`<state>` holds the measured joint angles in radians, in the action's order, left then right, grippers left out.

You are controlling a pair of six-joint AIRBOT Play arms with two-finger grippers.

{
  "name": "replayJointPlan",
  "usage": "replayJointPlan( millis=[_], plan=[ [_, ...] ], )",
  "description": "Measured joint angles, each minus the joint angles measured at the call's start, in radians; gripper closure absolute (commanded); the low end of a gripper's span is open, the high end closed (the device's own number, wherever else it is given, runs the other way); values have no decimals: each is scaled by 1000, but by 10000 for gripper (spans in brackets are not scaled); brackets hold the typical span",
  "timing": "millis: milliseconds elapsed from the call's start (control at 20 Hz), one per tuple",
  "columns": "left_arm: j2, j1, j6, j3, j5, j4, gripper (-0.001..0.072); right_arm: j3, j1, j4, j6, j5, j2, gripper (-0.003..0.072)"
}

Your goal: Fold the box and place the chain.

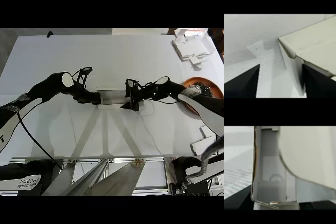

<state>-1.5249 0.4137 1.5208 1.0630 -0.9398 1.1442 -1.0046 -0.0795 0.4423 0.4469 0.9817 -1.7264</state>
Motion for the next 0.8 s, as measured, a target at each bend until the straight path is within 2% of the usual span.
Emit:
replayJointPlan(
  millis=[300,350,400,600,700,800],
  plan=[
    [-15,31,58,76,-61,54,164,0,0,-1,0,1,0,258],
    [-22,37,71,89,-74,69,260,0,0,-1,0,1,0,258],
    [-31,45,83,104,-82,92,324,0,0,-1,0,1,0,258],
    [-78,86,134,171,-132,167,317,0,0,-2,0,1,0,258],
    [-109,109,156,206,-158,186,373,0,0,-2,0,2,0,258],
    [-142,130,195,235,-193,208,378,0,0,-2,0,2,0,258]
  ],
)
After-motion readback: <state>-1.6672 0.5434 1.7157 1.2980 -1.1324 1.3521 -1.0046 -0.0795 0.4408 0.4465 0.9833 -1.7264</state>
